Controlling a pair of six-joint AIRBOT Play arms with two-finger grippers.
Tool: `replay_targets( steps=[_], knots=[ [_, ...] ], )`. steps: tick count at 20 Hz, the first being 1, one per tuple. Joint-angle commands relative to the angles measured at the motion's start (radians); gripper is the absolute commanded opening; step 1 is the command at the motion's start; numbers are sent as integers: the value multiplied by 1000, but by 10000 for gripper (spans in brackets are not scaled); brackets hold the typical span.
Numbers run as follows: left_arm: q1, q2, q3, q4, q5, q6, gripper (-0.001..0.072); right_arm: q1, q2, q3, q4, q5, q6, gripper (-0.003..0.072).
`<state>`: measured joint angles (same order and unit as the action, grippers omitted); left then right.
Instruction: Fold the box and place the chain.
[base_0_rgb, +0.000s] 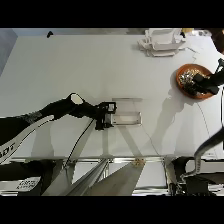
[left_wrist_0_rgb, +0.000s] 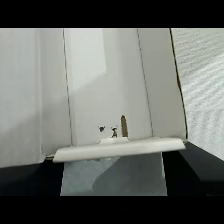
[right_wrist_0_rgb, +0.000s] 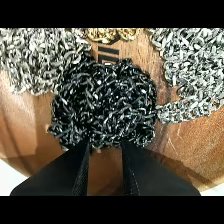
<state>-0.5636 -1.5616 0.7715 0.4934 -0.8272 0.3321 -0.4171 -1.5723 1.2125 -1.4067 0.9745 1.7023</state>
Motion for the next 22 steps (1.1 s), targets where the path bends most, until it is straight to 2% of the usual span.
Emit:
replay_targets(
  steps=[1, 3, 5, 11, 12, 14, 17, 22],
  knots=[
    [1, 0, 1, 0, 0, 0, 88, -1, -3, 1, 2, -15, 18, 166],
    [1, 0, 1, 0, 0, 0, 88, -1, -7, 1, -2, -16, 22, 154],
    [1, 0, 1, 0, 0, 0, 88, 0, -10, 1, -2, -14, 23, 79],
    [1, 0, 1, 0, 0, 0, 88, 0, -40, 0, -2, 17, 24, 75],
    [1, 0, 1, 0, 0, 0, 88, 0, -39, 1, -2, 13, 17, 16],
    [1, 0, 1, 0, 0, 0, 88, 0, -22, 1, -4, 2, -16, 16],
    [1, 0, 1, 0, 0, 0, 88, 0, 60, 1, -11, -10, -80, 15],
    [1, 0, 1, 0, 0, 0, 88, 0, 284, 1, -9, 42, -233, 15]
  ],
)
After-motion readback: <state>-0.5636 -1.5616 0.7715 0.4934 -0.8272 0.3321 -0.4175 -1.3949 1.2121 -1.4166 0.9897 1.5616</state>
